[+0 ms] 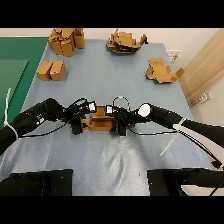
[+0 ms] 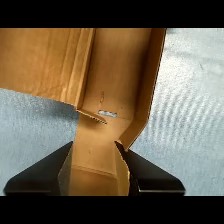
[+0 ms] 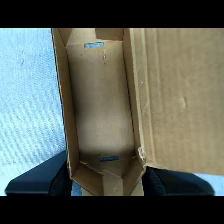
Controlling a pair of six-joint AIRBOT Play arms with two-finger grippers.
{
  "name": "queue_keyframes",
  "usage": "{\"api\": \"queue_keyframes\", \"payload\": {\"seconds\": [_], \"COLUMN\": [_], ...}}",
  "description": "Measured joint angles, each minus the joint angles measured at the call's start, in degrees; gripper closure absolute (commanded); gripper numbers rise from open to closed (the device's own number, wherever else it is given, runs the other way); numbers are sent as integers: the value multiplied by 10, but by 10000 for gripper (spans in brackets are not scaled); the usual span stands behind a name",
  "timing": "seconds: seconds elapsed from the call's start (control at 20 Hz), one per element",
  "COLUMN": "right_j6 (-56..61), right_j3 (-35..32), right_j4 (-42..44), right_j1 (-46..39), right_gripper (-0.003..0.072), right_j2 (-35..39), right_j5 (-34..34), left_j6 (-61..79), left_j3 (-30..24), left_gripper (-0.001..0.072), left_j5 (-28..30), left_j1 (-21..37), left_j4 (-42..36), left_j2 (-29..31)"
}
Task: Fold the box.
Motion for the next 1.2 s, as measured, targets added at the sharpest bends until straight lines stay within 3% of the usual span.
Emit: {"api": "queue_keyframes", "payload": {"seconds": [0.15,0.2,0.25,1.0,1.05,1.1,1.2], "right_j6": [1,0,1,0,1,1,1], "right_j3": [0,0,0,0,0,0,0], "right_j4": [0,0,0,0,0,0,0], "right_j1": [0,0,0,0,0,0,-1], "right_gripper": [298,298,298,298,298,298,298], "right_j2": [0,0,0,0,0,0,0], "right_j5": [0,-1,-1,-1,-1,-1,-2], "left_j6": [2,2,2,29,33,36,43], "left_j3": [0,0,0,0,0,0,0], "left_gripper": [319,518,562,564,577,676,673], "left_j5": [5,0,2,56,59,63,64], "left_j1": [-12,-18,-22,-42,-42,-42,-42], "left_j4": [-9,-10,-11,-15,-18,-24,-38], "left_j2": [-1,-2,-2,-28,-28,-29,-29]}}
